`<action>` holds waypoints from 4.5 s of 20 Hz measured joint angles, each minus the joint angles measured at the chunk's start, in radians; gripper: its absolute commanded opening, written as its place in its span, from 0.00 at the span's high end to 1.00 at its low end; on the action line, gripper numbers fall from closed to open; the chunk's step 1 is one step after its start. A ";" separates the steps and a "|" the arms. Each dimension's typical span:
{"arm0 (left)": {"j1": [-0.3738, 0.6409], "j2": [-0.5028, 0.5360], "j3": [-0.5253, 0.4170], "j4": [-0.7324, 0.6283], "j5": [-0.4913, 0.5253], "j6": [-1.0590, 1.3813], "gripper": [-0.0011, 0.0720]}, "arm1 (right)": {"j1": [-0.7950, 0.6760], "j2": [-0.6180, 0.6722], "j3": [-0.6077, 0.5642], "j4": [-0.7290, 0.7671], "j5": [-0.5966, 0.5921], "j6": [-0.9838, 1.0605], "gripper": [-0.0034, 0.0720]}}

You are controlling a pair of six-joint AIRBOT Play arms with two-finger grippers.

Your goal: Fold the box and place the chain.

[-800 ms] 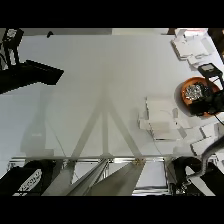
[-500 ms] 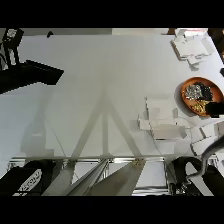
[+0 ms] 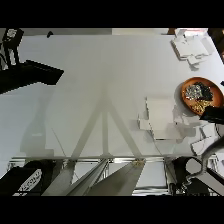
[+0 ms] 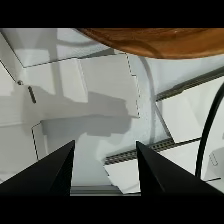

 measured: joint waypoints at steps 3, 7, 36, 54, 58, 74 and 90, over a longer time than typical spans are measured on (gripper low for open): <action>0.000 0.000 0.000 0.000 0.000 0.000 0.03 | -0.010 -0.056 0.000 0.007 -0.032 -0.061 0.41; 0.000 0.000 0.000 0.000 0.000 0.000 0.03 | -0.014 -0.083 0.000 -0.044 -0.086 -0.099 0.42; 0.000 0.000 0.000 0.000 0.000 0.000 0.03 | -0.016 -0.243 0.000 0.279 0.105 -0.214 0.68; 0.000 0.000 0.000 0.000 0.000 0.000 0.03 | 0.159 -0.243 -0.001 0.265 0.098 -0.214 0.94; 0.000 0.000 0.000 0.000 0.000 0.000 0.03 | 0.241 -0.243 -0.001 0.332 0.082 -0.227 0.94; 0.000 0.000 0.000 0.000 0.000 0.000 0.03 | 0.790 -0.235 -0.079 0.847 -0.700 -0.388 0.95; 0.000 0.000 0.000 0.000 0.000 0.000 0.03 | 0.917 -0.234 -0.179 0.865 -0.938 -0.297 0.94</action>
